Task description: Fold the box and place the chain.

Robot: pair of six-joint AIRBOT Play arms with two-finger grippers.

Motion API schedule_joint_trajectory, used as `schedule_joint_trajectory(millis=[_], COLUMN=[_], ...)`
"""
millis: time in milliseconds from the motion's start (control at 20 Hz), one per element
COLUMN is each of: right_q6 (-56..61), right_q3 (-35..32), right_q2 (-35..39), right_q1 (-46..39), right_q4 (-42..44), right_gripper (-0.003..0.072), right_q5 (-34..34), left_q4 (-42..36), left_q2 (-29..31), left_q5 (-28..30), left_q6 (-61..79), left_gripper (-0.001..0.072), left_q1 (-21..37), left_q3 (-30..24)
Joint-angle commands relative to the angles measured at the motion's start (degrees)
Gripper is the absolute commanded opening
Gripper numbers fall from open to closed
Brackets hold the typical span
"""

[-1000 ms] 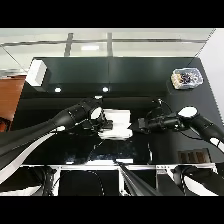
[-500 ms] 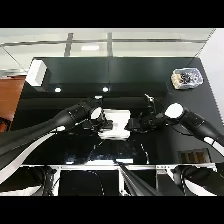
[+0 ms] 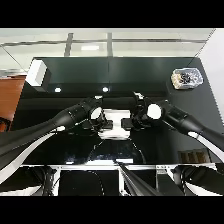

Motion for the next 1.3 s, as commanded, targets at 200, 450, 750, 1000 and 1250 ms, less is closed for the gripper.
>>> schedule_joint_trajectory(millis=[200,450,750,1000,1250], right_q6=[20.04,24.96,25.75,25.4,25.27], right_q3=[9.73,9.7,9.68,9.66,9.66], right_q2=[-7.23,-8.04,-8.68,-9.14,-9.11], right_q1=[7.61,8.35,8.59,8.59,8.57], right_q4=[-18.29,-17.84,-17.57,-16.35,-15.3], right_gripper=[0.0356,0.0353,0.0238,0.0017,0.0014], right_q5=[10.56,11.39,11.67,10.67,9.86], left_q4=[0.02,0.02,0.02,0.02,0.02], left_q2=[-0.02,-0.02,-0.02,-0.02,-0.02], left_q5=[-0.04,-0.04,-0.07,-0.24,-0.28], left_q6=[0.04,0.07,0.07,0.07,0.07], left_gripper=[0.0028,0.0028,0.0028,0.0028,0.0028], left_q1=[0.04,0.04,0.04,0.04,0.04], left_q3=[0.04,0.04,0.04,0.04,0.04])
